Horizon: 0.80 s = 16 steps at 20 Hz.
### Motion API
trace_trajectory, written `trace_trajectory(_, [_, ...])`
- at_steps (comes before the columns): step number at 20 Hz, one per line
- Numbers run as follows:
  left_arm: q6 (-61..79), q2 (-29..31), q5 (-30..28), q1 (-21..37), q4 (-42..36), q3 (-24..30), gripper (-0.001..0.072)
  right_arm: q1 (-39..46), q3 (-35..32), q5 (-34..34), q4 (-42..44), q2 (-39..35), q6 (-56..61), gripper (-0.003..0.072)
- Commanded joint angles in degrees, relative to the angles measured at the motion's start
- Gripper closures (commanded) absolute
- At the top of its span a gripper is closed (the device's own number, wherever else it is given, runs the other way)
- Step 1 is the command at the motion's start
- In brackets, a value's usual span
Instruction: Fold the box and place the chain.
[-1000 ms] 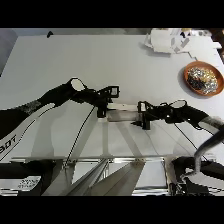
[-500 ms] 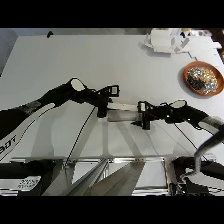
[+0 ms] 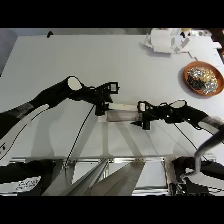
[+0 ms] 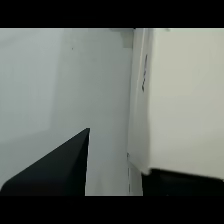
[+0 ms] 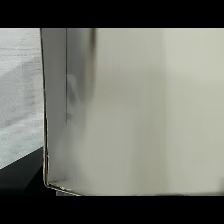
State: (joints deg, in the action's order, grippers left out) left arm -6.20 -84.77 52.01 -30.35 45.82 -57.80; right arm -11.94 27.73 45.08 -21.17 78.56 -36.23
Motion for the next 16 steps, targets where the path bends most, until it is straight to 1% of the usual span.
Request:
trace_trajectory(1, [-10.71, 5.40, 7.17, 0.02, 11.23, -0.07, 0.0358, 0.04, 0.07, 0.15, 0.02, 0.00, 0.07, 0.0324])
trace_trajectory(3, [-15.52, 8.87, 10.93, 0.02, 15.72, -0.07, 0.0358, 0.04, 0.07, 0.15, 0.00, 0.00, 0.09, 0.0324])
trace_trajectory(5, [-19.15, 12.28, 13.20, 0.02, 19.34, -0.07, 0.0367, 0.04, 0.07, 0.15, 0.02, 0.00, 0.09, 0.0324])
trace_trajectory(6, [-20.87, 13.88, 13.53, 0.02, 20.35, -0.07, 0.0422, 0.04, 0.07, 0.15, 0.00, 0.00, 0.09, 0.0324])
trace_trajectory(7, [-22.10, 15.43, 13.62, 0.02, 20.70, -0.07, 0.0550, 0.04, 0.07, 0.15, 0.00, 0.00, 0.09, 0.0324])
trace_trajectory(9, [-22.38, 17.59, 13.84, -0.11, 18.80, -0.07, 0.0699, 0.04, 0.07, 0.17, 0.00, 0.00, 0.09, 0.0324])
trace_trajectory(12, [-22.29, 17.42, 15.13, -0.20, 11.06, -0.07, 0.0704, 0.04, 0.07, 0.17, 0.02, 0.00, 0.09, 0.0324])
trace_trajectory(14, [-22.14, 16.09, 15.58, -1.33, 8.98, -0.04, 0.0704, 0.04, 0.07, 0.17, 0.00, 0.00, 0.09, 0.0324])
trace_trajectory(16, [-22.14, 13.66, 15.54, -3.72, 7.26, 0.00, 0.0705, 0.04, 0.07, 0.17, 0.00, 0.00, 0.09, 0.0324])
